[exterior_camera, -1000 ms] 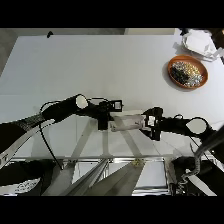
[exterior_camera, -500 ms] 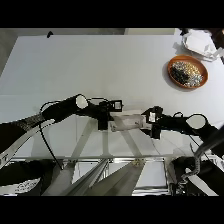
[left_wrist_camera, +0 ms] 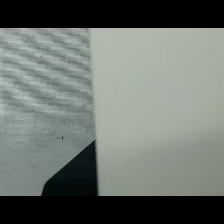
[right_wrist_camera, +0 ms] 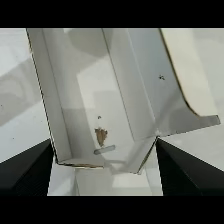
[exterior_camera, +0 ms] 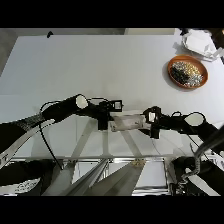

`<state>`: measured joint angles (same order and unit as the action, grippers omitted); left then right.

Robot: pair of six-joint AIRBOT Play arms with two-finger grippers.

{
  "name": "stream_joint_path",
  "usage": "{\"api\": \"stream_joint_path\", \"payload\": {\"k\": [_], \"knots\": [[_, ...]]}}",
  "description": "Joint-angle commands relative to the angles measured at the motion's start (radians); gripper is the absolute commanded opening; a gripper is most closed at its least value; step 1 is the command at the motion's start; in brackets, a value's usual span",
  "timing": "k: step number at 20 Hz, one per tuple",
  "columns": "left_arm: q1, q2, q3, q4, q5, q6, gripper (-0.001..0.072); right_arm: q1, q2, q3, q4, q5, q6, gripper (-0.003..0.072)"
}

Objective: Fold the box and place the chain.

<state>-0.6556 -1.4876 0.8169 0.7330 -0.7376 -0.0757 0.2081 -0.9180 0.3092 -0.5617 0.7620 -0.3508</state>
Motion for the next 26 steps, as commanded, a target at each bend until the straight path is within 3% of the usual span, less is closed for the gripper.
{"api": "stream_joint_path", "payload": {"k": [1,18,26], "knots": [[-0.001,0.001,0.0,0.0,0.0,0.0,0.0015,0.0,-0.029,0.002,0.024,0.009,-0.054,0.0676],[-0.001,0.001,0.0,0.0,0.0,0.0,0.0015,0.0,-0.15,0.018,0.024,0.105,-0.077,0.0641],[-0.001,0.001,0.0,0.0,0.0,0.0,0.0015,0.0,-0.213,0.088,0.044,0.113,-0.078,0.0641]]}}
